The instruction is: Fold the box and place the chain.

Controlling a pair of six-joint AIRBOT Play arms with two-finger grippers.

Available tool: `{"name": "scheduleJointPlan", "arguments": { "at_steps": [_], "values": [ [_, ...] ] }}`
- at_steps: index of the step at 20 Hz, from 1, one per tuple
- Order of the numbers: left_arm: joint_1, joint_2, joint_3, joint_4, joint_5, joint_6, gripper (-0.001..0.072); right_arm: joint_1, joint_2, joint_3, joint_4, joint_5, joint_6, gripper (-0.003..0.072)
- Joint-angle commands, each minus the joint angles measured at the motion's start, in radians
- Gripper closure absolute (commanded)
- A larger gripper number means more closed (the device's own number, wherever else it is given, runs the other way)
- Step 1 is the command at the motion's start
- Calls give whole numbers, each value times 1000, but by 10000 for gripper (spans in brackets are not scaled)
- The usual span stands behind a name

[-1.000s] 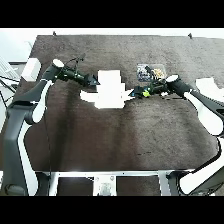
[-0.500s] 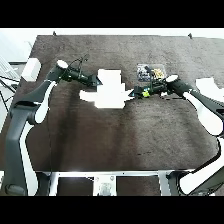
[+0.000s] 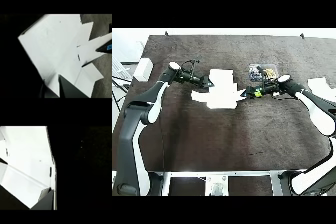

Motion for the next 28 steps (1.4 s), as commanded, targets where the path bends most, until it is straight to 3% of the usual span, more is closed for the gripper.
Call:
{"name": "scheduleJointPlan", "arguments": {
  "at_steps": [1,7,8,9,10,17,23,28],
  "values": [
    [-1,-11,1,-51,-11,34,615,1,0,0,2,-1,0,676],
    [-2,-23,1,-93,-59,108,688,1,0,0,2,-1,-1,675],
    [-2,-23,1,-93,-71,137,688,1,0,0,2,-1,-1,591],
    [-2,-23,1,-94,-83,178,688,-6,0,0,2,0,-2,445],
    [2,-23,1,-97,-98,245,689,-18,2,0,3,5,-9,411],
    [5,-22,0,-151,-178,695,695,-180,66,0,32,23,-17,410],
    [55,-11,-5,-211,-254,870,695,-208,76,0,115,24,-48,412],
    [87,66,-178,-275,-206,1085,695,-158,76,0,116,-9,-77,412]
  ]
}}
